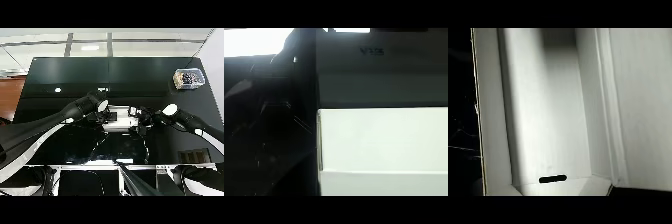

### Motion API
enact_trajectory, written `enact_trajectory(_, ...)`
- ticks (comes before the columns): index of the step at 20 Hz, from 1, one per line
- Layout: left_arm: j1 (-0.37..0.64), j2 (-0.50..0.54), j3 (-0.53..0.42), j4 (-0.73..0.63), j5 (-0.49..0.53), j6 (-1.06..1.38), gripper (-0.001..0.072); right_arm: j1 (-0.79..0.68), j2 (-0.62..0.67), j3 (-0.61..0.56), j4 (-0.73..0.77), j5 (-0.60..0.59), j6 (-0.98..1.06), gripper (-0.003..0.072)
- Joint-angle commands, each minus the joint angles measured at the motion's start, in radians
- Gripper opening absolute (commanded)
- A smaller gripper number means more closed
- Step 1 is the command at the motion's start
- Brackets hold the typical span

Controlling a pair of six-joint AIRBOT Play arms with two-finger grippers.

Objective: Fold the box and place the chain.

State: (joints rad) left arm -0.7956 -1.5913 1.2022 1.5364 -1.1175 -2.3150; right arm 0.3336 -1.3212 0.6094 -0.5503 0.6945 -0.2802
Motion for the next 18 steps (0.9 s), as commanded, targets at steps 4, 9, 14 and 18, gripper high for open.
enact_trajectory(4,0.0,0.0,0.001,-0.005,0.012,0.011,0.0027,0.001,0.0,0.0,-0.001,0.001,-0.002,0.0191)
enact_trajectory(9,0.0,0.0,0.001,-0.005,0.004,0.011,0.0027,0.001,0.001,0.0,-0.001,-0.003,0.018,0.0575)
enact_trajectory(14,0.0,0.0,0.002,-0.003,-0.018,0.011,0.0027,-0.002,0.076,0.0,-0.145,0.015,0.203,0.0649)
enact_trajectory(18,0.0,0.0,0.002,-0.004,-0.02,0.011,0.0027,-0.002,0.132,0.0,-0.227,0.059,0.202,0.0649)
